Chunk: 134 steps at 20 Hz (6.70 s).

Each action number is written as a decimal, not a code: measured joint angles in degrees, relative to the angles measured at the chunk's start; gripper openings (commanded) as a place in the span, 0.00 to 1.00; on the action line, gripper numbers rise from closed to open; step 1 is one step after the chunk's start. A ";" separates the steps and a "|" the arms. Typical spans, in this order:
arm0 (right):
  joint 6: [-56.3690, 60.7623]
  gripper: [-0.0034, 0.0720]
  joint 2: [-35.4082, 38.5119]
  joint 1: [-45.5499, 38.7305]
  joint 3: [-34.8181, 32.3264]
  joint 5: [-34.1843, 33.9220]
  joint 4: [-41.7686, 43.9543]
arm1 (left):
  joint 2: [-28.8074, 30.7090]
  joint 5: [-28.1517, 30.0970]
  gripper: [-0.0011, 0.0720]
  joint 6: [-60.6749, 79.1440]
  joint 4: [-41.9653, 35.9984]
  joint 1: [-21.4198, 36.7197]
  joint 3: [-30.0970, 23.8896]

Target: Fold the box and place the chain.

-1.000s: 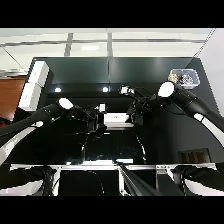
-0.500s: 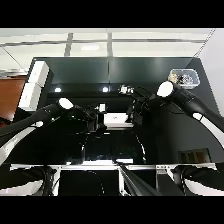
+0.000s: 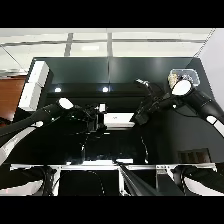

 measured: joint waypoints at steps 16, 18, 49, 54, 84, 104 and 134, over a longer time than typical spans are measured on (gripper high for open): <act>8.52 0.06 -4.74 0.15 -4.63 -11.96 5.55 | 0.00 0.02 0.54 -0.09 -0.02 0.00 0.00; 8.92 0.06 -3.02 -0.98 -3.30 -10.03 3.96 | 0.00 0.00 0.54 -0.13 0.00 0.00 0.07; 12.92 0.06 31.65 -31.41 -13.53 0.72 -12.79 | -8.52 -8.17 0.99 -32.22 12.44 -11.26 24.92; 12.85 0.06 31.67 -31.41 -13.57 -0.02 -12.76 | -8.90 -10.91 0.99 -32.81 17.57 -12.22 25.22; 11.19 0.06 31.67 -31.41 -16.52 -2.54 -9.46 | 21.62 -30.21 0.50 -88.78 53.72 55.23 1.95; 12.31 0.06 31.67 -31.36 -16.61 -3.91 -5.33 | 13.38 -1.44 0.99 -63.56 42.03 57.07 2.45; 24.81 0.07 24.09 -11.30 -11.80 -32.52 -29.20 | 42.99 5.73 0.05 -78.47 30.08 19.12 -9.22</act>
